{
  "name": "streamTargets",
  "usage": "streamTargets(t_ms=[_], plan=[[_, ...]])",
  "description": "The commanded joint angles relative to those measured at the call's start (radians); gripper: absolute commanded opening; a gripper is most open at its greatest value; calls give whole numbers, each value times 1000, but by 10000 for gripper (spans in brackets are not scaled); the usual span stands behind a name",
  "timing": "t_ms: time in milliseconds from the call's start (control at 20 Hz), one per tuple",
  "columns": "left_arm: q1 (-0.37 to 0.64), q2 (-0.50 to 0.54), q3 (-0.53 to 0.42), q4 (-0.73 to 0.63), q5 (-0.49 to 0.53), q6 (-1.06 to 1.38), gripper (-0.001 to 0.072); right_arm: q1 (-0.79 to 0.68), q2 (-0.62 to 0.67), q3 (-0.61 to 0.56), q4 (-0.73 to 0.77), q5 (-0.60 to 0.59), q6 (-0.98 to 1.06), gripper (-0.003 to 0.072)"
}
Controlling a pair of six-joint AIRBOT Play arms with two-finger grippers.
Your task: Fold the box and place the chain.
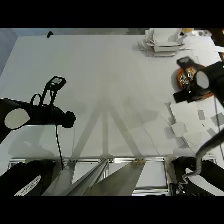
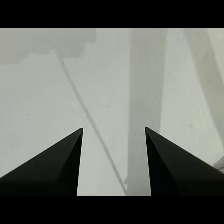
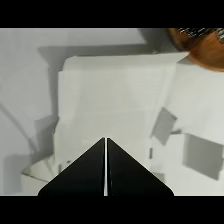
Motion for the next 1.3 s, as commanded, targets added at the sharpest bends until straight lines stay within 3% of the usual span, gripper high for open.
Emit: streamTargets(t_ms=[0,350,750,1100,1150,1250], plan=[[1,1,0,0,0,0,431,-31,15,75,-150,-24,-53,16],[1,1,0,0,0,0,431,-233,13,75,-110,-102,-89,17],[1,1,0,0,0,0,431,-555,-19,73,83,-171,-86,17],[1,1,0,0,0,0,431,-677,-72,72,140,-203,-90,17],[1,1,0,0,0,0,431,-689,-90,72,140,-196,-92,27],[1,1,0,0,0,0,431,-708,-129,72,141,-183,-133,249]])
